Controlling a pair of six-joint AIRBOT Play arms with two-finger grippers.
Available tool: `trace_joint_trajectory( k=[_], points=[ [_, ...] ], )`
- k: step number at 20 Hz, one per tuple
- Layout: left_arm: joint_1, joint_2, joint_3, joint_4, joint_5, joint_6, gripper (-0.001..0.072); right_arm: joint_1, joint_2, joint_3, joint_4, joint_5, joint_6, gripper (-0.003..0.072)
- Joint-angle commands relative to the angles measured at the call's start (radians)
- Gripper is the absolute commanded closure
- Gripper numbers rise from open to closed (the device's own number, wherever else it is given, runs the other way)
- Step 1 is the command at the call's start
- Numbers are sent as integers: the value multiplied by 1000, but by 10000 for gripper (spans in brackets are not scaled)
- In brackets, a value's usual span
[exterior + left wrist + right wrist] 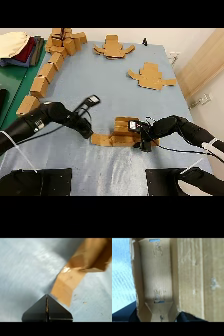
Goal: Fold the box.
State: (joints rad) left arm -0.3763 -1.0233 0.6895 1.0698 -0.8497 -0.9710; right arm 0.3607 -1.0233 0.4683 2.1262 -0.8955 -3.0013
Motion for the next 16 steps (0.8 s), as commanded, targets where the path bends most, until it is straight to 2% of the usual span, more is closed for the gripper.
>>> trace_joint_trajectory(
  k=[1, 4, 9, 12, 16],
  points=[
    [140, 5, -24, -21, -112, -208, 695, 1, 0, 0, 0, 0, 0, 173],
    [127, -62, -49, -144, -94, -192, 695, 1, 0, 0, 0, 0, 0, 173],
    [-13, -177, -49, -272, 22, -168, 695, 1, 0, 0, 0, 0, 0, 173],
    [-57, -190, -49, -309, 83, -169, 696, 1, 0, 0, 0, 0, 0, 173],
    [-89, -198, -49, -351, 93, -166, 696, 1, 0, 0, 0, 0, 0, 173]
  ],
)
